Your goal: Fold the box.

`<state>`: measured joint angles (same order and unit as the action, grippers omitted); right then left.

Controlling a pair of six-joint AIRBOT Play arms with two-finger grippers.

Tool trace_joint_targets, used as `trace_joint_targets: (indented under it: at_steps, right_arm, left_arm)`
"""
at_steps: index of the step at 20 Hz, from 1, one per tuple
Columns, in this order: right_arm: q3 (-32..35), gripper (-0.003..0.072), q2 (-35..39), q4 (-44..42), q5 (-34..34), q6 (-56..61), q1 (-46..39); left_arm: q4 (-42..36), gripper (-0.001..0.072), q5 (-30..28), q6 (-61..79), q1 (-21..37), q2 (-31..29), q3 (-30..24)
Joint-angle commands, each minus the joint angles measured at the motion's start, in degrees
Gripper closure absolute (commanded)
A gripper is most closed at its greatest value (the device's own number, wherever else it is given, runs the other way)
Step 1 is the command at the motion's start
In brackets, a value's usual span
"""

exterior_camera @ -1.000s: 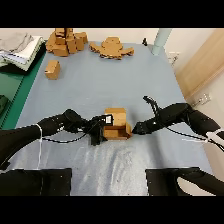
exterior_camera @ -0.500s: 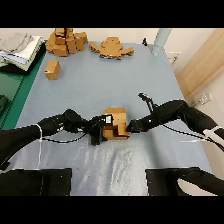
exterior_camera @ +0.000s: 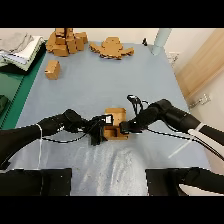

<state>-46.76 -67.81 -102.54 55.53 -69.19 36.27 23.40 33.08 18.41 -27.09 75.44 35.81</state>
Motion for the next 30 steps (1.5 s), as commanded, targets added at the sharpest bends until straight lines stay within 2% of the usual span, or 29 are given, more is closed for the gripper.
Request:
trace_joint_targets:
  at_steps: [1,4,6,9,12,13,16,17,18,19,26,30]
  right_arm:
    - [-4.7,0.0195,-4.7,11.0,1.8,19.6,7.9]
    - [-9.1,0.0196,-10.1,15.0,5.8,26.4,11.0]
    - [-11.0,0.024,-12.8,17.2,9.4,28.6,11.4]
    - [-11.4,0.0373,-13.6,19.7,11.7,29.8,11.4]
    - [-11.4,0.0638,-13.6,20.3,13.8,29.7,11.4]
    - [-11.4,0.0684,-13.6,20.3,13.8,29.7,11.4]
    - [-11.4,0.0684,-13.5,20.3,13.7,28.6,11.4]
    - [-11.4,0.0592,-13.3,20.2,13.8,28.6,11.4]
    - [-11.5,0.0341,-12.9,20.0,14.0,28.6,11.4]
    - [-11.6,0.0276,-12.4,19.7,14.4,28.6,11.4]
    - [-12.6,0.0276,-6.7,16.1,18.8,28.6,11.4]
    - [-12.6,0.0277,-1.8,14.7,25.6,28.6,11.3]
  left_arm:
    - [0.0,0.0285,0.0,0.0,0.0,0.0,0.0]
    - [0.0,0.0286,0.0,0.0,0.0,0.0,0.0]
    - [0.0,0.0285,0.0,0.0,0.0,0.0,0.0]
    - [0.0,0.0285,0.0,0.0,0.0,0.0,0.0]
    - [0.0,0.0285,0.0,0.0,0.0,0.0,0.0]
    - [0.0,0.0285,0.0,0.0,0.0,0.0,0.0]
    - [0.0,0.0286,0.0,0.0,0.0,0.0,0.0]
    - [0.0,0.0285,0.0,0.0,0.0,0.0,0.0]
    - [0.0,0.0285,0.0,0.0,0.0,0.0,0.0]
    - [0.0,0.0285,0.0,0.0,0.0,0.0,0.0]
    - [0.0,0.0285,0.0,0.0,0.0,0.0,0.0]
    - [0.0,0.0285,0.0,0.0,0.0,0.0,0.0]
